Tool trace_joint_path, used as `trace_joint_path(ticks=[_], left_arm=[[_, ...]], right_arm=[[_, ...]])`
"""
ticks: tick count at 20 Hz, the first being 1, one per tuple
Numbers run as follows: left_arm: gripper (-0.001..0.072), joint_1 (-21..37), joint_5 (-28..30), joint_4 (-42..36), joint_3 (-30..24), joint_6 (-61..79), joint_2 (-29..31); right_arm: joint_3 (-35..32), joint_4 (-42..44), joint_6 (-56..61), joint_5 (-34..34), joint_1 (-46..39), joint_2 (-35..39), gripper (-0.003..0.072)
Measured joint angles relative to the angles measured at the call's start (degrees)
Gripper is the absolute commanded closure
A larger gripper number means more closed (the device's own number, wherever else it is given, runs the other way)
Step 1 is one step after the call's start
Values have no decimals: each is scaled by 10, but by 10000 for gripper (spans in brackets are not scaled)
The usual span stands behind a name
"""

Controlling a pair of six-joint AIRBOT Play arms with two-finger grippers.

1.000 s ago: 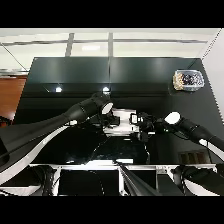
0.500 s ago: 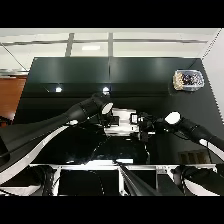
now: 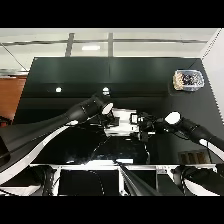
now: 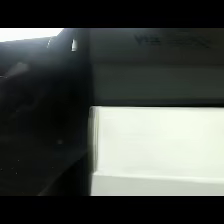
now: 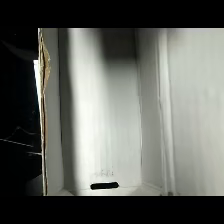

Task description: Fold the box and place the chain.

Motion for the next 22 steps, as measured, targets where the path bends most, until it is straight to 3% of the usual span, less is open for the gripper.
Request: trace_joint_path(ticks=[4,5,6,9,16,20,21,22], left_arm=[[683,0,0,0,0,0,0],[683,0,0,0,0,0,0],[683,0,2,0,0,1,0],[683,0,3,0,0,2,0],[683,1,2,3,0,1,0],[682,0,2,3,0,1,0],[682,0,2,3,0,1,0],[682,0,2,3,0,1,0]], right_arm=[[0,0,0,0,0,0,369],[0,0,0,0,0,0,217],[0,-1,4,0,0,0,-34],[0,-9,23,0,0,5,-34],[3,-143,171,49,-9,84,-34],[3,-167,172,60,-12,99,-34],[3,-167,167,54,-12,101,89],[3,-165,161,47,-12,102,139]])
